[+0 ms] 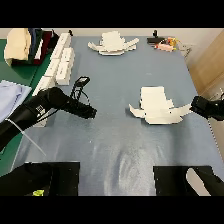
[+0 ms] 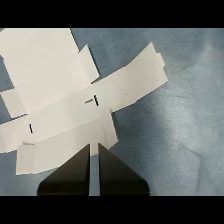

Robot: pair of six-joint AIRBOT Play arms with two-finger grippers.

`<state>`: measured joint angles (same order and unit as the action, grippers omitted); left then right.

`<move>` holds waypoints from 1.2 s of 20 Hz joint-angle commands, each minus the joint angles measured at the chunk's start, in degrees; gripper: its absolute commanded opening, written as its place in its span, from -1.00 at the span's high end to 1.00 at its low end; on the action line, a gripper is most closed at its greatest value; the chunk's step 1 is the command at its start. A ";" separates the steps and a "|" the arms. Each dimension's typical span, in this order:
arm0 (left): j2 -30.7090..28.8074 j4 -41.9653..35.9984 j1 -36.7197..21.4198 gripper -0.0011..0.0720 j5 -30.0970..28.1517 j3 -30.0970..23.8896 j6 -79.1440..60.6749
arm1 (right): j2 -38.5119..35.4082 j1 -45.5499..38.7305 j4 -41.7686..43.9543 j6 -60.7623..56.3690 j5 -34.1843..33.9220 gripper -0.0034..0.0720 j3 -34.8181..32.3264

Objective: Fold the box.

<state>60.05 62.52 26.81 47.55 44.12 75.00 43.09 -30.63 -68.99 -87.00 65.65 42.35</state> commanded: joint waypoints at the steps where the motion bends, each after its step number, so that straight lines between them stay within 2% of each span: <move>1: -0.04 0.02 0.00 0.94 -0.02 0.00 -0.02 | 0.17 0.04 0.66 -0.20 1.40 0.69 0.57; 2: -0.04 0.02 0.00 0.94 -0.02 0.00 -0.02 | 0.17 0.04 0.66 -0.20 1.40 0.66 0.57; 3: -0.04 0.02 0.00 0.94 -0.02 0.00 -0.02 | 0.22 0.04 0.63 -0.20 1.33 0.55 0.57; 4: -0.04 0.04 0.00 0.94 -0.02 0.00 -0.02 | 0.61 0.04 0.57 -0.20 1.07 0.17 0.68; 5: -0.04 0.02 0.00 0.94 -0.02 0.00 -0.02 | 1.40 0.02 0.26 -0.20 0.22 -0.04 0.74; 8: -0.04 0.02 0.00 0.94 -0.02 0.00 -0.02 | 7.19 0.00 -3.52 -0.20 -0.33 -0.06 3.41; 9: -0.04 0.02 0.00 0.94 -0.02 0.00 -0.02 | 10.43 0.00 -4.35 -0.20 0.28 -0.14 5.33; 10: -0.04 0.02 0.00 0.94 -0.02 0.00 -0.02 | 13.73 0.00 -4.59 -0.17 1.11 -0.33 7.48; 12: -0.04 0.02 0.00 0.94 -0.02 0.00 -0.02 | 20.81 0.00 -5.05 0.07 3.52 -0.36 13.14; 17: -0.04 0.02 0.00 0.94 -0.02 0.00 -0.02 | 33.62 -0.11 -13.42 -0.02 5.90 -0.37 27.65; 24: -0.04 0.02 0.00 0.94 -0.02 0.00 -0.02 | 49.81 -0.13 -16.06 3.43 16.57 -0.37 40.37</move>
<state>60.05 62.54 26.81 47.53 44.12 74.98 86.80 -30.72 -83.81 -85.73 76.88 78.00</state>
